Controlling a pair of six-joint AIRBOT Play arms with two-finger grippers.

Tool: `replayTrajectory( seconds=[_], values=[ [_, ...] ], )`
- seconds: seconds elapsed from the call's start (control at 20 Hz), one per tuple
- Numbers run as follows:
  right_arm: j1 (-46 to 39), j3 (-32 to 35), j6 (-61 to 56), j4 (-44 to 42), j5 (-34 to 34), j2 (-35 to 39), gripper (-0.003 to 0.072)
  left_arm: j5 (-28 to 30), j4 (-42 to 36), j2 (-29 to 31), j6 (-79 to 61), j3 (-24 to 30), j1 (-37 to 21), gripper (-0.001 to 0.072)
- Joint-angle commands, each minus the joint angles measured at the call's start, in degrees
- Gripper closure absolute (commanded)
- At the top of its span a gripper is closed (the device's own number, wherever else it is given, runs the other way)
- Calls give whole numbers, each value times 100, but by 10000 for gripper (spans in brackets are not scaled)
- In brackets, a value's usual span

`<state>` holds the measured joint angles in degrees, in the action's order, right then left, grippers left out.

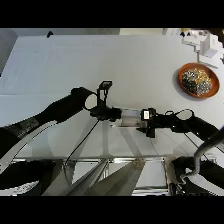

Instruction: Fold the box and place the chain.

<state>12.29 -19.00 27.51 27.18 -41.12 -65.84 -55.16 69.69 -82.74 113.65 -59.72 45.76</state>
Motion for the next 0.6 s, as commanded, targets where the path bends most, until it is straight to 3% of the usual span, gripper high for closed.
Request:
replayTrajectory(
  seconds=[0.0,0.15,0.55],
  values=[
    [2,2,0,-2,0,0,350,-490,308,-282,511,-398,186,365],
    [2,2,0,-2,0,0,350,-846,341,-616,717,-732,361,365],
    [2,2,0,-2,-2,0,350,-748,623,-977,1419,-769,472,366]
  ],
)
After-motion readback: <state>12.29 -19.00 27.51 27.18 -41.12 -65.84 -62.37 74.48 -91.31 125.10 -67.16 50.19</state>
